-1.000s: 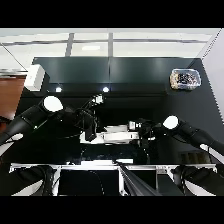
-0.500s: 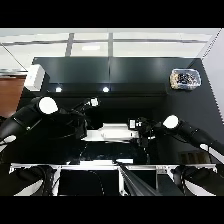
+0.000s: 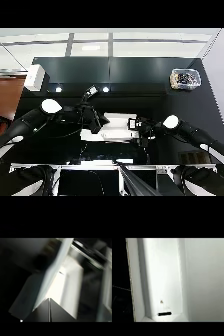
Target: Fold the box and place the chain.
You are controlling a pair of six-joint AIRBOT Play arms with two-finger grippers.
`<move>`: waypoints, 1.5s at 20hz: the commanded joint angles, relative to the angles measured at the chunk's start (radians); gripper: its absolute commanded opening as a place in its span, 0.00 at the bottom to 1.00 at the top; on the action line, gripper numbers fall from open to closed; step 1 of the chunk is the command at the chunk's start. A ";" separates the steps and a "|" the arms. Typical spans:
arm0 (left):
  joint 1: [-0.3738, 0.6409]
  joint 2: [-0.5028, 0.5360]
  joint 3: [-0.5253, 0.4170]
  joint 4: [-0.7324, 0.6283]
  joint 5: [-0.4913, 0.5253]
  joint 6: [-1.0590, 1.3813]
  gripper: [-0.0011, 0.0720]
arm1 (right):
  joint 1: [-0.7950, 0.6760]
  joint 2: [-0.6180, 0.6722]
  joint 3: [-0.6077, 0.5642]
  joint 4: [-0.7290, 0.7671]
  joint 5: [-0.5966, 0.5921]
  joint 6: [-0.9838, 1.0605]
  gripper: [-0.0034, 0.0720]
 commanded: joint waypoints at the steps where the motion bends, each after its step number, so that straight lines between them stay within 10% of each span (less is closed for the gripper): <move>1: -0.015 -0.087 -0.006 -0.039 0.130 0.080 0.05 | 0.000 0.000 0.000 0.000 -0.018 0.000 0.30; 11: -0.025 -0.151 0.000 0.095 0.090 0.080 0.05 | 0.000 0.000 0.000 -0.001 -0.020 -0.001 0.30; 18: 0.032 -0.009 0.036 0.149 0.098 0.053 0.05 | 0.000 0.000 0.000 -0.001 -0.019 -0.001 0.30; 30: 0.008 -0.184 0.037 0.146 -0.012 0.054 0.05 | 0.000 0.000 0.000 -0.001 -0.020 -0.001 0.30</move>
